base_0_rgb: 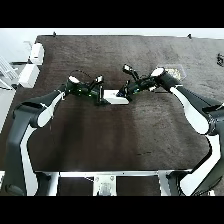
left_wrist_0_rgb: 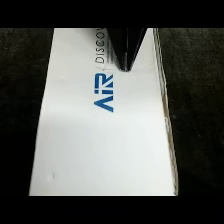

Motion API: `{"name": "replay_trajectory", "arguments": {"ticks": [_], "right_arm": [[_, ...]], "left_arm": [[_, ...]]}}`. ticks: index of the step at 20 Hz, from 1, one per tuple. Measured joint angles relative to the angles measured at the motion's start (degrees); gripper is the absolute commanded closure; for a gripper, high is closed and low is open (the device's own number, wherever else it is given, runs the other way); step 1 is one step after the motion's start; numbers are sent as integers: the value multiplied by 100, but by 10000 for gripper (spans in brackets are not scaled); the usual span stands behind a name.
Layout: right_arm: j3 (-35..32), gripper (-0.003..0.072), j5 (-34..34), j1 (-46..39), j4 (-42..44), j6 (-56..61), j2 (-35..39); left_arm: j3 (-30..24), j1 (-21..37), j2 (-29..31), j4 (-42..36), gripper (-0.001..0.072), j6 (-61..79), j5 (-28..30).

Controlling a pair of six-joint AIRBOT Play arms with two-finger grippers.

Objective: Fold the box and place the chain.

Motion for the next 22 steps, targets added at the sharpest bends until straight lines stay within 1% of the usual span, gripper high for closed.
{"name": "replay_trajectory", "arguments": {"ticks": [2, 5, 10, 14, 17, 20, 22], "right_arm": [[-4, 681, 4, -7, 101, -85, 31], [-24, 681, 31, -46, 603, -297, 111], [-9, 682, 4, -94, 1086, -439, 223], [-20, 684, 2, -120, 1325, -407, 402], [-188, 684, 13, -120, 1421, -201, 850], [-627, 684, -96, -138, 1462, -17, 1674], [-1082, 683, -337, -219, 1473, 101, 2378]], "left_arm": [[2, 0, 0, -2, 427, -4, 0], [2, 0, 0, -9, 427, -22, 0], [0, 0, 0, -26, 427, -33, 2], [0, 0, 0, -22, 427, -22, 0], [0, 0, 0, -24, 427, -20, 0], [-2, 0, -2, -136, 427, -9, -26], [-4, -4, -9, -297, 427, -17, -48]]}}
